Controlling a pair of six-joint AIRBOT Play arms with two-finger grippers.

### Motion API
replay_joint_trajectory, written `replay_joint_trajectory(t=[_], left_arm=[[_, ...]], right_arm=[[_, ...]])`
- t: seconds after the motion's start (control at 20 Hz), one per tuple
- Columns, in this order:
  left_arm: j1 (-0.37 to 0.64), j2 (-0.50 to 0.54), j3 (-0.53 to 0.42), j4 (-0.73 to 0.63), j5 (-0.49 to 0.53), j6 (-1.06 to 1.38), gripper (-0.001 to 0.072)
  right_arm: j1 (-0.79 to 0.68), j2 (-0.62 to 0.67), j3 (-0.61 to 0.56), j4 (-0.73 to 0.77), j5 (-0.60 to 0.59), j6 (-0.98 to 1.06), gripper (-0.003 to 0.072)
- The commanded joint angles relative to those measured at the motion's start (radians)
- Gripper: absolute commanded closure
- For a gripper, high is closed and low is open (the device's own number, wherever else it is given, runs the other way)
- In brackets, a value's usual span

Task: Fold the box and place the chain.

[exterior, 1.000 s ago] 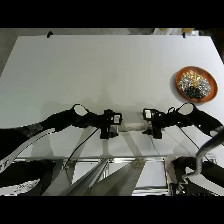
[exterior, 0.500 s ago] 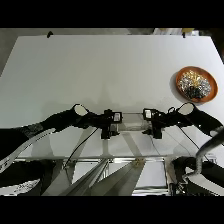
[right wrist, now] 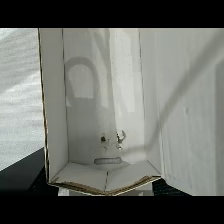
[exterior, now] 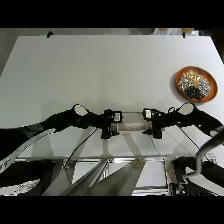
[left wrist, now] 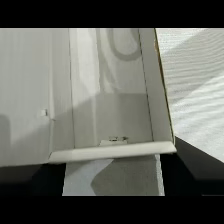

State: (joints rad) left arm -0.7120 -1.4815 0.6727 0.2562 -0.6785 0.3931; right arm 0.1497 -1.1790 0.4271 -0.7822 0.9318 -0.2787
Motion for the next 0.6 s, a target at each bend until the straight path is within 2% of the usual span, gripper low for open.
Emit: replay_joint_trajectory(t=[0.0,0.3,0.45,0.5,0.55], left_arm=[[0.000,0.001,0.001,-0.002,-0.010,0.000,0.0438],[0.000,0.001,0.001,-0.002,-0.010,0.000,0.0438],[0.000,0.001,0.001,-0.002,-0.010,0.000,0.0438],[0.000,0.001,0.001,-0.002,-0.010,0.000,0.0438],[0.000,0.001,0.001,-0.002,-0.010,0.000,0.0438]], right_arm=[[0.000,0.001,0.001,0.000,0.000,0.000,0.0371],[0.000,0.001,0.001,0.003,-0.006,-0.010,0.0371],[0.000,0.001,0.001,-0.001,0.039,0.017,0.0371],[0.000,0.002,0.001,-0.007,0.045,0.002,0.0358],[0.000,0.005,0.001,-0.007,0.045,0.002,0.0232]])
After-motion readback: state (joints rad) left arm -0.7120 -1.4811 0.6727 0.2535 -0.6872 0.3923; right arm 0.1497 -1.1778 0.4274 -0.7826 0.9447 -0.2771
